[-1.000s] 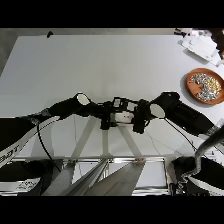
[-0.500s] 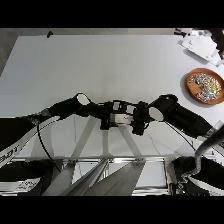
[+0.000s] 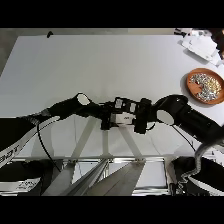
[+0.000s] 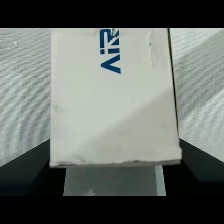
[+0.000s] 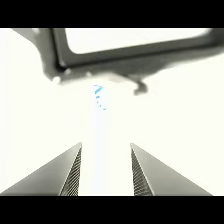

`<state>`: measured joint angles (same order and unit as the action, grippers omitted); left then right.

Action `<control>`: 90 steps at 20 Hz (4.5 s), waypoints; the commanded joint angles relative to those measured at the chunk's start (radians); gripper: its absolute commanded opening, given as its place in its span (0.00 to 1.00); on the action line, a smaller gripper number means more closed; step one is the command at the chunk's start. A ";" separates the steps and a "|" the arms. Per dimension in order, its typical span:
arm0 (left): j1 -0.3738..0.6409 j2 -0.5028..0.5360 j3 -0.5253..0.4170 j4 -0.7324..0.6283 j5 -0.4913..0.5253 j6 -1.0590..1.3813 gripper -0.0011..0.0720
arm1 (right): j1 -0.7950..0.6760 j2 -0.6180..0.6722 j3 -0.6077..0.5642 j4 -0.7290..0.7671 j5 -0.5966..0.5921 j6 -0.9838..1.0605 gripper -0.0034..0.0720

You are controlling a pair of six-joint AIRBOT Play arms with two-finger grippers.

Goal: Fold the box and place the chain.

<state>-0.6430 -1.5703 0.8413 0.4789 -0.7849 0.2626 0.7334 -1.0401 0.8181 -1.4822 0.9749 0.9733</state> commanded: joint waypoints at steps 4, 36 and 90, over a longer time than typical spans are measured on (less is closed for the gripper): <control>0.000 0.001 0.000 0.001 0.002 0.000 0.36 | -0.079 0.146 -0.003 0.109 -0.047 0.046 0.07; 0.000 0.001 0.000 0.001 0.002 0.000 0.36 | -0.230 -0.060 -0.439 1.228 -0.410 -0.530 0.05; 0.465 0.584 -0.001 0.807 -0.129 -1.259 0.02 | -0.831 0.246 -0.403 0.346 0.145 0.051 0.05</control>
<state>-0.2840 -1.0447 0.8406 1.1206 -0.8719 -0.7788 -0.0975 -0.7948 0.4149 -1.1366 1.1320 1.0241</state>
